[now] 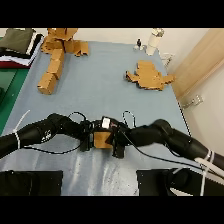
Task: Fold the box.
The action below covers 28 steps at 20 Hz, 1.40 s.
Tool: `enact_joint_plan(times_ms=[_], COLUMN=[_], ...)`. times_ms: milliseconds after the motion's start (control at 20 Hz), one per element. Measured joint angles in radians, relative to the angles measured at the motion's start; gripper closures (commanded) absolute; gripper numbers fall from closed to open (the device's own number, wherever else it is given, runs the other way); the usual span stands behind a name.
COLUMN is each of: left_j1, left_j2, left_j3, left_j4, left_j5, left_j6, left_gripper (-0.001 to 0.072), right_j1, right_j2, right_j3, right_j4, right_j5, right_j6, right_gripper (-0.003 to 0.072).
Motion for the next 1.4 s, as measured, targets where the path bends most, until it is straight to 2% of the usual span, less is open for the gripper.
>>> enact_joint_plan(times_ms=[150, 200, 250, 300, 350, 500, 550, 650, 950, 1100, 1150, 1400], left_j1=[0.0, 0.0, 0.0, 0.0, 0.0, 0.0, 0.0, 0.0, 0.0, 0.0, 0.0, 0.0], left_j2=[0.0, 0.0, 0.0, 0.0, 0.0, 0.0, 0.0, 0.0, 0.0, 0.0, 0.0, 0.0], left_j3=[0.0, 0.0, 0.0, 0.0, 0.0, 0.0, 0.0, 0.0, 0.0, 0.0, 0.0, 0.0], left_j4=[0.0, 0.0, 0.0, 0.0, 0.0, 0.0, 0.0, 0.0, 0.0, 0.0, 0.0, 0.0], left_j5=[0.0, 0.0, 0.0, 0.0, 0.0, 0.0, 0.0, 0.0, 0.0, 0.0, 0.0, 0.0], left_j6=[0.0, 0.0, 0.0, 0.0, 0.0, 0.0, 0.0, 0.0, 0.0, 0.0, 0.0, 0.0], left_gripper=[0.0286, 0.0286, 0.0286, 0.0286, 0.0286, 0.0286, 0.0286, 0.0287, 0.0286, 0.0286, 0.0286, 0.0286], right_j1=[0.05, 0.058, 0.063, 0.067, 0.071, 0.076, 0.077, 0.078, 0.079, 0.079, 0.079, 0.079], right_j2=[0.076, 0.095, 0.109, 0.121, 0.129, 0.129, 0.121, 0.097, 0.043, 0.037, 0.036, 0.05], right_j3=[-0.066, -0.078, -0.087, -0.093, -0.098, -0.106, -0.107, -0.109, -0.109, -0.109, -0.11, -0.103], right_j4=[-0.084, -0.1, -0.111, -0.119, -0.127, -0.138, -0.141, -0.145, -0.149, -0.161, -0.169, -0.206], right_j5=[0.114, 0.132, 0.145, 0.155, 0.16, 0.174, 0.176, 0.179, 0.185, 0.193, 0.198, 0.221], right_j6=[-0.005, -0.01, -0.012, -0.022, -0.03, -0.056, -0.068, -0.103, -0.237, -0.264, -0.268, -0.28], right_gripper=[0.0662, 0.0594, 0.0448, 0.0375, 0.0329, 0.0315, 0.0289, 0.0176, 0.0178, 0.0195, 0.0232, 0.0237])
